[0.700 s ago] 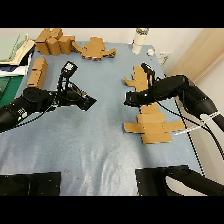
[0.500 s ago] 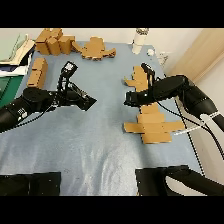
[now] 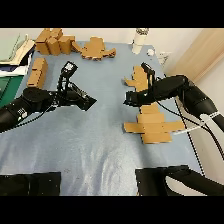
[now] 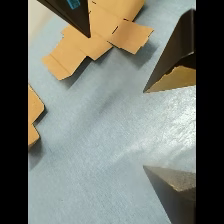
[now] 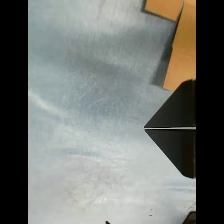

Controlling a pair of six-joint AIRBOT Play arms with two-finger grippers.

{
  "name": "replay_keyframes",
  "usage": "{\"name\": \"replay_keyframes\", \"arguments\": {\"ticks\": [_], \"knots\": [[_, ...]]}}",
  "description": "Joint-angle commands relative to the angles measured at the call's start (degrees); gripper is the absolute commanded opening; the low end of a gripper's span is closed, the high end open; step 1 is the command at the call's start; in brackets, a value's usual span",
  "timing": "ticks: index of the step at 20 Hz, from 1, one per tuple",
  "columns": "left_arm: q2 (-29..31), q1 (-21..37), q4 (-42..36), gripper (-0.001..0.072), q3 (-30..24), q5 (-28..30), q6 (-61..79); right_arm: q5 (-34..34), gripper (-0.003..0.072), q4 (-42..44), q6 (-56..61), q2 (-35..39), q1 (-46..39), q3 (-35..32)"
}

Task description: Fold the box.

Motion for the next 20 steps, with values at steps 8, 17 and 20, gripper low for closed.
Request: {"name": "replay_keyframes", "arguments": {"ticks": [8, 17, 20], "knots": [[-0.02, 0.00, -9.77, 0.0692, 0.02, -12.76, -6.91, 1.20, 0.0018, -9.57, 5.31, -0.31, -3.19, 2.19], [-0.02, 0.00, -12.81, 0.0693, 0.04, -17.64, -6.88, -12.79, 0.0426, -34.49, 0.33, -7.58, -40.65, 5.68], [-0.02, -0.02, -14.97, 0.0693, 0.04, -17.75, -6.88, -12.94, 0.0479, -26.69, -8.37, -14.56, -48.28, 5.75]]}}
